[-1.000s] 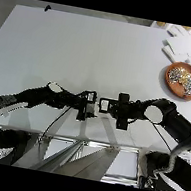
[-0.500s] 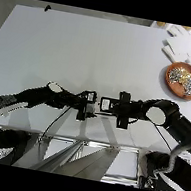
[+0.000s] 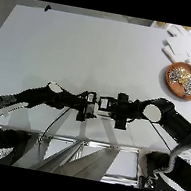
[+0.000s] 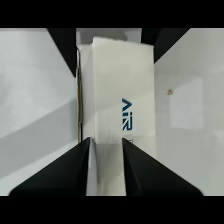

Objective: Fold the box and place the chain.

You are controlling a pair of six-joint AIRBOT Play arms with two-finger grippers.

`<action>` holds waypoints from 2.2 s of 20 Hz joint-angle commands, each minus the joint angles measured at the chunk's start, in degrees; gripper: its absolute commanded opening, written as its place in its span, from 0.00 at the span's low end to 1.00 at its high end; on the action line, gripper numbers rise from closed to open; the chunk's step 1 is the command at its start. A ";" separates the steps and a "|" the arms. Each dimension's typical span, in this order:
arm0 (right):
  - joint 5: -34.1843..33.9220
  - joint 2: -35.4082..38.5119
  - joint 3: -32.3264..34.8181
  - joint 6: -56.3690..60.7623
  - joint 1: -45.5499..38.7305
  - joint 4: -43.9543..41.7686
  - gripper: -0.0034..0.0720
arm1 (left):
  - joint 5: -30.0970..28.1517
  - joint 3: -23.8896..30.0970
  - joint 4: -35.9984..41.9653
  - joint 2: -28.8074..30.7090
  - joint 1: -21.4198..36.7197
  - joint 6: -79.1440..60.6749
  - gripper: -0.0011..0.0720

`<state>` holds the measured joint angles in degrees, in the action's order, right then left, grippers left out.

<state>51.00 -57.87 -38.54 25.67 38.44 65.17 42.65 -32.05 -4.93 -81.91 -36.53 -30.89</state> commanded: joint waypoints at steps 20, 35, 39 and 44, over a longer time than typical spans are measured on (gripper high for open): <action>8.20 -2.19 0.02 2.43 -7.74 -13.38 0.06 | -0.44 -0.02 0.15 0.02 0.00 0.11 0.11; 1.51 -1.03 0.02 0.72 -7.74 -19.21 0.06 | -0.44 -0.02 0.15 0.02 0.00 0.11 0.11; 1.20 -2.64 0.04 5.90 -7.80 -14.78 0.06 | -0.44 -0.02 0.15 0.02 0.00 0.11 0.11; 2.54 -3.58 1.44 5.77 -7.78 -14.58 0.06 | -0.44 -0.02 0.15 0.02 0.00 0.11 0.11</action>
<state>53.17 -61.01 -37.82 30.65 30.65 49.71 42.22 -32.05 -4.78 -81.91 -36.53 -30.79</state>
